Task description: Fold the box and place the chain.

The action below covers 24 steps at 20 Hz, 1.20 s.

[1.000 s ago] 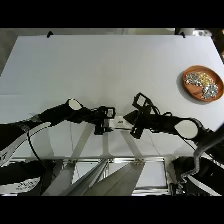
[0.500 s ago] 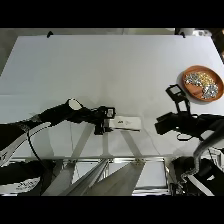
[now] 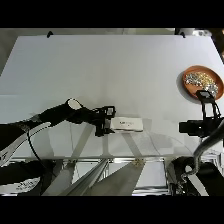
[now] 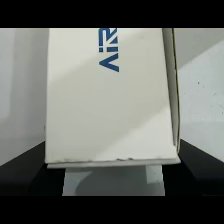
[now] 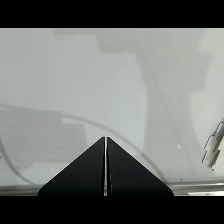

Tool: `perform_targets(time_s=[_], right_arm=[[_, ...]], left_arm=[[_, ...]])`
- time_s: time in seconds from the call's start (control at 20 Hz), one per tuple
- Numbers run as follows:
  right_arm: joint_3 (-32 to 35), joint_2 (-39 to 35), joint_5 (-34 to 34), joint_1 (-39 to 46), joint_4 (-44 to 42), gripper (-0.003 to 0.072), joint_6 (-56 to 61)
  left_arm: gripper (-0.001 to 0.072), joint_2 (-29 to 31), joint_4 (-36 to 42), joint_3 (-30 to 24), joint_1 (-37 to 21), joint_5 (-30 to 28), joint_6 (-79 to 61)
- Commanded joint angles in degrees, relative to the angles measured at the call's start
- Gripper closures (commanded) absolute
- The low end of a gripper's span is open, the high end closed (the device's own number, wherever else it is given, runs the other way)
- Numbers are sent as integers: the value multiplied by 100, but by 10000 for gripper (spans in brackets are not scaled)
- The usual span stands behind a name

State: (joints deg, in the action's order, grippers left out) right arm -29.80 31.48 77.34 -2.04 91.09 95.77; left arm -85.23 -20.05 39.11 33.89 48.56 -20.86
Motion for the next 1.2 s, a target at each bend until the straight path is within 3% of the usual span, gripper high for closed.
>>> perform_targets(time_s=[0.0,0.05,0.25,0.45,0.65,0.85,1.0,1.15], right_arm=[[-4,-4,-85,181,35,674,-35],[-4,-4,-170,181,35,674,-35],[-2,-4,-529,181,33,673,-31],[-2,-7,-811,181,-92,673,28],[-2,-7,-796,181,-90,673,28],[-4,-7,-796,181,-90,673,28],[-2,-7,-796,181,-90,673,28],[-2,-7,-798,181,-90,673,28]], left_arm=[[603,20,114,7,-13,55,323],[705,81,114,7,-48,35,452],[704,706,24,7,-487,-439,1239],[704,1725,-597,7,-1589,-730,2621],[704,2376,-2883,4,-2964,-758,4341],[704,2387,-5073,4,-4177,-629,6940],[704,2350,-6048,2,-4782,-476,8032],[699,2264,-6207,2,-5110,120,8196]])
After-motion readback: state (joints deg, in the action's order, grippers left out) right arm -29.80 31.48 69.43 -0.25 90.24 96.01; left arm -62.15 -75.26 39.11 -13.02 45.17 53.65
